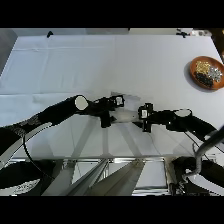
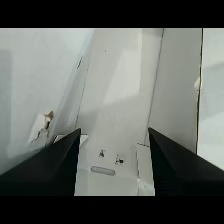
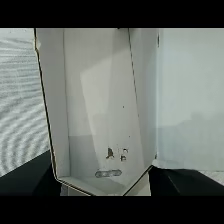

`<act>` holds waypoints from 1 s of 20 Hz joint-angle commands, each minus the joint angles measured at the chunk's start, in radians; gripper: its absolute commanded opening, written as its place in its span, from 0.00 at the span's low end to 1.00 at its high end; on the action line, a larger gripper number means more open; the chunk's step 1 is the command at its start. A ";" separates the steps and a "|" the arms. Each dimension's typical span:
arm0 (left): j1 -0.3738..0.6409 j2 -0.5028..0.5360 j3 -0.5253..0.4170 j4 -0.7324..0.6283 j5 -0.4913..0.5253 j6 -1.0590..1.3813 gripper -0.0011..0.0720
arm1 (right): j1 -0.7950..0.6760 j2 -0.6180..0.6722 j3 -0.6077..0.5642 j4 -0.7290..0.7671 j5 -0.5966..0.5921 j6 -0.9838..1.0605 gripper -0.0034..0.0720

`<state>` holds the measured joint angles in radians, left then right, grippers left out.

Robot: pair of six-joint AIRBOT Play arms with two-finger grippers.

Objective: Fold the box and place the chain.

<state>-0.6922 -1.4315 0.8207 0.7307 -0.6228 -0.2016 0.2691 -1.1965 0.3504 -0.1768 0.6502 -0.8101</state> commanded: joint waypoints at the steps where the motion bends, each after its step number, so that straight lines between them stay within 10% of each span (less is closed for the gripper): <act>1: -0.008 0.000 0.000 -0.001 0.016 -0.002 0.72 | 0.001 0.000 0.000 0.001 0.001 0.000 0.49; 10: -0.006 0.172 0.000 -0.019 -0.117 -0.044 0.11 | 0.001 0.000 0.000 0.001 0.001 0.000 0.49; 20: 0.090 0.426 0.000 0.125 -0.217 -0.577 0.02 | 0.001 0.000 0.000 0.001 0.001 0.000 0.49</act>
<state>-0.6498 -1.0576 0.8207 0.7597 -0.7860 -0.5152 0.2703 -1.1965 0.3508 -0.1761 0.6518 -0.8101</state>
